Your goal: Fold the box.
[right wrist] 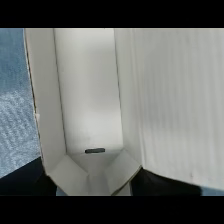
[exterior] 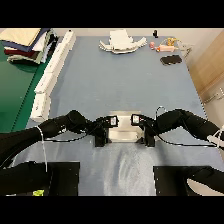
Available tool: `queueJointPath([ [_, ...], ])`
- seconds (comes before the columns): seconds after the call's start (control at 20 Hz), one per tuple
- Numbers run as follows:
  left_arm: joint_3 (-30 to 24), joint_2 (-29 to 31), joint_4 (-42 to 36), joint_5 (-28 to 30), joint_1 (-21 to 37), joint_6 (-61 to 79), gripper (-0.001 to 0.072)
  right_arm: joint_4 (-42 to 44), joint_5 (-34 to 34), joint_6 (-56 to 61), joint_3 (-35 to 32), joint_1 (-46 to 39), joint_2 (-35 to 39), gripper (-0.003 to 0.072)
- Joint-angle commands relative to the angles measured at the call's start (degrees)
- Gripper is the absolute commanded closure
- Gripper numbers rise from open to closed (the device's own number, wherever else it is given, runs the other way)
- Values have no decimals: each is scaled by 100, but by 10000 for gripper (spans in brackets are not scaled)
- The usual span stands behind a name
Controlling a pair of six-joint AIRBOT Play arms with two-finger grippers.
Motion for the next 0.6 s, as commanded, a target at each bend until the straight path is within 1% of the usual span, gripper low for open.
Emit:
queueJointPath([
  [0.0,2,-4,4,2,0,-2,304,2,0,0,-2,0,-4,86],
  [0.3,2,-4,7,22,0,0,305,133,-9,2,-2,15,-17,86],
  [0.4,2,-4,4,24,0,0,305,129,-116,2,-4,24,-15,86],
  [0.55,0,-4,7,22,0,0,305,94,28,4,-2,24,-7,83],
])
